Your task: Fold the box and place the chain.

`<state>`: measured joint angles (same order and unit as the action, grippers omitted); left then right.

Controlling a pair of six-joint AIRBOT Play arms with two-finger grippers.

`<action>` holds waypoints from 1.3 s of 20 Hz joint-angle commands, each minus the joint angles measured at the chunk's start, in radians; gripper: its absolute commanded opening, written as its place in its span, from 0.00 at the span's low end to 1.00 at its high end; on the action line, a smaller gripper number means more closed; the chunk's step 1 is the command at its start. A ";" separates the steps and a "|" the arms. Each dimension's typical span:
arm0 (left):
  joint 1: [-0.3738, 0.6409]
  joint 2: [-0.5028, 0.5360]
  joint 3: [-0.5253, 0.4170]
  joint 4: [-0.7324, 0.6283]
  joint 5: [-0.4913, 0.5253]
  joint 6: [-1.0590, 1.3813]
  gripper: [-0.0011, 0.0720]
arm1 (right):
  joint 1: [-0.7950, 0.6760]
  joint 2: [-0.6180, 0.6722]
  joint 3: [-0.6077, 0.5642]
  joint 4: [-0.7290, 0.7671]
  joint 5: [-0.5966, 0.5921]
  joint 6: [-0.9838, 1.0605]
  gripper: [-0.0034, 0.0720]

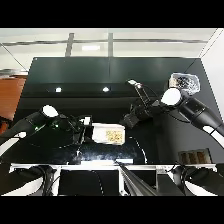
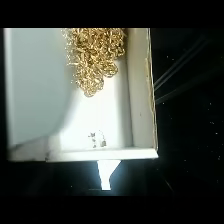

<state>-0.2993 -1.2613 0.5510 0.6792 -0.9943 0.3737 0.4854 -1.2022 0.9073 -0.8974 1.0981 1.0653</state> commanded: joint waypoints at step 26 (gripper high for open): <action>0.000 -0.001 0.000 0.000 -0.001 0.000 0.68 | 0.116 0.005 0.019 -0.066 0.122 -0.244 0.97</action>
<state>-0.2993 -1.2613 0.5510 0.6788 -0.9947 0.3733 0.5865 -1.1973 0.9257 -0.9192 1.2274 0.8116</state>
